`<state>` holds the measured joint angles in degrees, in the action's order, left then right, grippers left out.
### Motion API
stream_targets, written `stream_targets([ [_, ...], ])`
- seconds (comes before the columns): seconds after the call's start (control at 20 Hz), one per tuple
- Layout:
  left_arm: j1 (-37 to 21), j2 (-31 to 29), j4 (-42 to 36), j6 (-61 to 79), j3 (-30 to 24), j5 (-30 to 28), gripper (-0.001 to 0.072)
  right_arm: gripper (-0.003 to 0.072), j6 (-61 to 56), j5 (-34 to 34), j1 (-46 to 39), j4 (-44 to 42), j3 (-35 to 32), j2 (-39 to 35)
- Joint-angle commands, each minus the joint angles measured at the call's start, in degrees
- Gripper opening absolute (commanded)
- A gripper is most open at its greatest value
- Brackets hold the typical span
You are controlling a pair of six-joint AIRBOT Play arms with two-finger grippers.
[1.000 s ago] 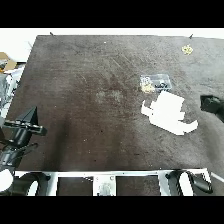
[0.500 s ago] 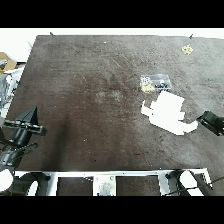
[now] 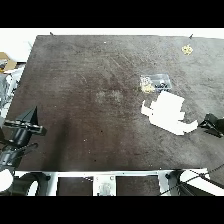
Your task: Fold the box and place the chain.
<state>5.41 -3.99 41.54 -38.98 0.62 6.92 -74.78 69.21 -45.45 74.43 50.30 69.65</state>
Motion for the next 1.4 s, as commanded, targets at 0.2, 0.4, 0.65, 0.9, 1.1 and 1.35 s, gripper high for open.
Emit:
stream_targets([
  [0.2,0.0,0.0,0.0,0.0,0.0,0.0,0.0010,0.0511,1.9,6.1,-0.2,-4.6,3.4,3.0],
  [0.4,0.0,0.0,0.0,0.0,0.0,0.0,0.0010,0.0510,0.6,6.5,-0.2,-5.4,6.6,-1.8],
  [0.65,0.0,0.0,0.0,0.0,0.0,0.0,0.0010,0.0510,-2.0,3.0,4.6,0.5,4.8,1.9],
  [0.9,0.0,0.0,0.0,0.0,0.0,0.0,0.0010,0.0509,-2.0,-1.1,5.2,0.1,4.8,7.6],
  [1.1,0.0,0.0,0.0,0.0,0.0,0.0,0.0010,0.0419,-1.3,-1.2,5.2,-1.5,4.2,9.9],
  [1.35,0.0,0.0,0.0,0.0,0.0,0.0,0.0010,0.0420,2.0,-3.9,3.7,-5.1,-1.2,9.9],
])
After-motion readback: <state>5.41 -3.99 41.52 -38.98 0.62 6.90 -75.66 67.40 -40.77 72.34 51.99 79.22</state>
